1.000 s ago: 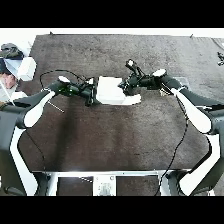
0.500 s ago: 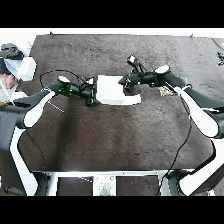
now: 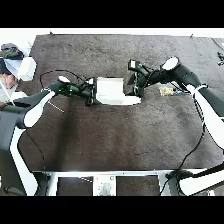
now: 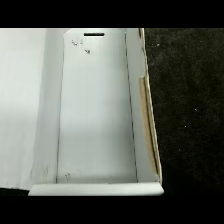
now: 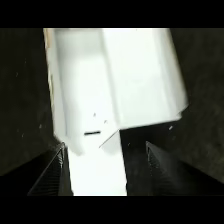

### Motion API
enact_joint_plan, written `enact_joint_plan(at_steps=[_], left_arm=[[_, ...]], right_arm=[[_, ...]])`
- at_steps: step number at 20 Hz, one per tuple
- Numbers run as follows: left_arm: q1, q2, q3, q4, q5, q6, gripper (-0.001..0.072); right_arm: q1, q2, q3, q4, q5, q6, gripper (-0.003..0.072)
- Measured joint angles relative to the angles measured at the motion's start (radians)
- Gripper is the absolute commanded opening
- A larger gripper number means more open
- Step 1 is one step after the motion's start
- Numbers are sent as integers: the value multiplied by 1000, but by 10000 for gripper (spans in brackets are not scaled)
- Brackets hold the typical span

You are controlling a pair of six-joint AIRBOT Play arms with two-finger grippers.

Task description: Fold the box and place the chain.

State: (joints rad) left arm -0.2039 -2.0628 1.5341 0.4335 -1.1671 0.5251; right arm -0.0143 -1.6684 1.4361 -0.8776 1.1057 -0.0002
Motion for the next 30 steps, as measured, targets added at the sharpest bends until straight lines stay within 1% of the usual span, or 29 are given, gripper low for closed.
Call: enact_joint_plan(at_steps=[1, 3, 6, 12, 16, 17, 18, 29, 30], left_arm=[[0, 0, 0, 0, 0, 0, 347], [0, 0, 0, 0, 0, 0, 347], [0, 0, 0, 0, 0, -1, 347], [0, 0, 0, 0, 0, -1, 347], [0, 0, 0, 0, 0, -1, 347], [0, 0, 0, 0, 0, -1, 347], [0, 0, 0, 0, 0, -1, 347], [1, 0, 0, 0, 0, -1, 347], [1, 0, 0, 0, 0, -1, 347]], right_arm=[[0, 0, -18, -17, -12, -16, 484], [2, 2, -53, -39, -50, -52, 485], [10, -2, -84, -25, -93, -106, 486], [19, -40, -100, 12, -121, -161, 485], [21, -56, -101, 71, -129, -179, 481], [24, -58, -101, 78, -131, -184, 353], [27, -60, -101, 84, -134, -191, 272], [95, -68, -102, 106, -227, -217, 270], [98, -73, -102, 107, -230, -217, 290]])
